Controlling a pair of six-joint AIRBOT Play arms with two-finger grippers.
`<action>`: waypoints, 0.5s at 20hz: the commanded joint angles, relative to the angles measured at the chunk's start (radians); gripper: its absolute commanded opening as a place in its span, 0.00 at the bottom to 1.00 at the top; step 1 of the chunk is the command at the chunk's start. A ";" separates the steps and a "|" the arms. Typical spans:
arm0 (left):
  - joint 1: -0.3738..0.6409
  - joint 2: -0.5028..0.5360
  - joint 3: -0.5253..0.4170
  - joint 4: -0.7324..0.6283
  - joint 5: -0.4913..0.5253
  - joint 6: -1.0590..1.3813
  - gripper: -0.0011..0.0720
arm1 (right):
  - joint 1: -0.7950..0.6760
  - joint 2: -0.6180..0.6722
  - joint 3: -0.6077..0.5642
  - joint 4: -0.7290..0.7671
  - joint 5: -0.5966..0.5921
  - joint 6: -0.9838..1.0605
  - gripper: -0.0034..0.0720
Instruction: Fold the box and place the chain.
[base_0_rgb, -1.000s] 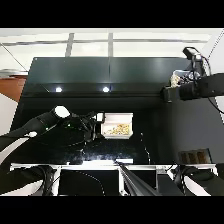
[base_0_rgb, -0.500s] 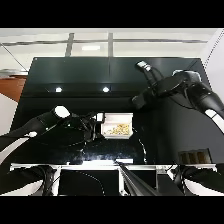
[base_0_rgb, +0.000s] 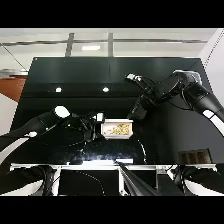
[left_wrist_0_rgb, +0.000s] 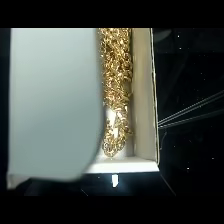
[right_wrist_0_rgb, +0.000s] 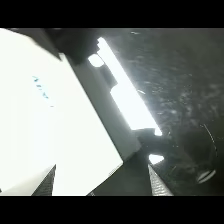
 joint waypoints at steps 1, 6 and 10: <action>0.000 -0.001 0.001 0.000 0.000 0.000 0.55 | 0.002 0.013 -0.002 0.013 -0.065 -0.056 0.98; 0.000 -0.001 0.001 0.000 0.000 0.000 0.55 | 0.060 0.013 -0.007 0.005 -0.068 -0.100 0.98; 0.000 -0.001 0.001 0.000 0.000 0.000 0.55 | 0.098 0.011 -0.052 -0.046 0.013 -0.107 0.98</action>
